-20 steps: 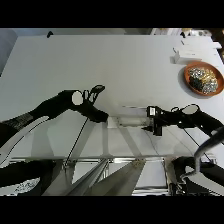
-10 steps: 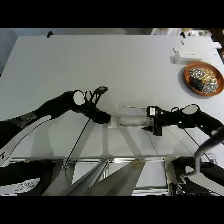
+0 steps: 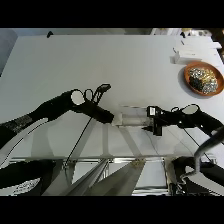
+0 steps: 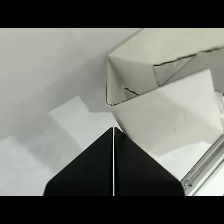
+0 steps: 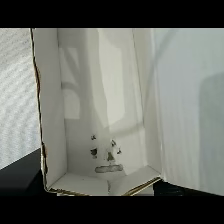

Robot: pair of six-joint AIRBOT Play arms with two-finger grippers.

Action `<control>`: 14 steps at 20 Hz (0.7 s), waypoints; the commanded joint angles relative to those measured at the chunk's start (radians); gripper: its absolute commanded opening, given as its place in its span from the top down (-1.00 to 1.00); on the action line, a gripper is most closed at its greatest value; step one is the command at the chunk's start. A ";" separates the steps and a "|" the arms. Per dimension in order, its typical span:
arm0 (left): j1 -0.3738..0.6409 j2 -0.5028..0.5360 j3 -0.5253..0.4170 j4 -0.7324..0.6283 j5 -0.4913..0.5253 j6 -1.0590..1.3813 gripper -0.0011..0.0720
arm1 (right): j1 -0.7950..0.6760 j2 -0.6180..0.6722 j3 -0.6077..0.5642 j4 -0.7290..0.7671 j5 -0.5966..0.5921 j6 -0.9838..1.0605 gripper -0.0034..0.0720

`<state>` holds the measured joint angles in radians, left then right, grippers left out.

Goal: Fold the box and place the chain.

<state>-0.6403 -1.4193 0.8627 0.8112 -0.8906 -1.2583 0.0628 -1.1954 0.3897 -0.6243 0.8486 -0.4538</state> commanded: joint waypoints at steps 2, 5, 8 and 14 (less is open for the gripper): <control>-0.029 0.011 0.001 -0.018 0.023 0.005 0.72 | 0.000 0.001 0.000 0.000 0.000 0.000 0.13; -0.030 0.031 0.001 -0.018 0.024 0.004 0.54 | 0.000 0.001 0.000 0.000 0.000 0.000 0.13; -0.035 0.051 0.001 -0.018 0.032 0.004 0.41 | 0.000 0.001 0.000 0.000 0.000 0.000 0.13; -0.072 0.038 0.001 -0.042 0.097 -0.035 0.02 | 0.000 0.001 0.000 0.000 0.000 0.000 0.13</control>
<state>-0.6949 -1.3746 0.8627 0.7780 -0.8295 -1.2652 0.0628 -1.1954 0.3897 -0.6247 0.8490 -0.4538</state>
